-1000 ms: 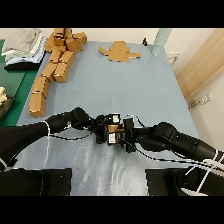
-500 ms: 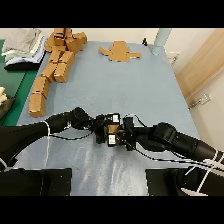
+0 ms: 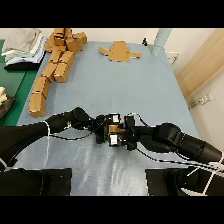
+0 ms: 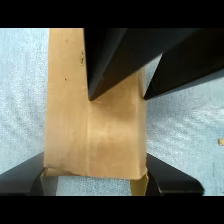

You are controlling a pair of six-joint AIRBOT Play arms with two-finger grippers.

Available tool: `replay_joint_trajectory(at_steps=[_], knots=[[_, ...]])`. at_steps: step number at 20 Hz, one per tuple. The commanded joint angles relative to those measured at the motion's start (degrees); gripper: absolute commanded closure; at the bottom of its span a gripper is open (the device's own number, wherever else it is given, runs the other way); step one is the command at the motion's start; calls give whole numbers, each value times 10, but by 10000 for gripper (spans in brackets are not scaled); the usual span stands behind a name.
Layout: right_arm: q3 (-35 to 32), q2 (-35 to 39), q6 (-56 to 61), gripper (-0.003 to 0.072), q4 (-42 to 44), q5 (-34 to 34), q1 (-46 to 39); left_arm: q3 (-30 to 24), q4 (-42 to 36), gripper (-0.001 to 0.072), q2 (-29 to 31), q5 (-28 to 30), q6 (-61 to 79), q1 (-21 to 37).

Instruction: Fold the box.

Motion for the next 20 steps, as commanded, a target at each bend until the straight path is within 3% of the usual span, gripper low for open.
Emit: replay_joint_trajectory(at_steps=[1, 16, 18, 20], knots=[[0, 14, 0, 368, 2, 0, 0, 0, 0, 196, 0, 1, 0, 0], [0, 13, 0, 368, 8, -3, -25, 0, 0, 196, 0, 1, 0, 0], [0, 13, 0, 472, 27, -12, -24, 0, 0, 196, 0, 1, 0, 0], [0, 13, 0, 473, 40, -20, -24, 0, 0, 196, 0, 1, 0, 0]])
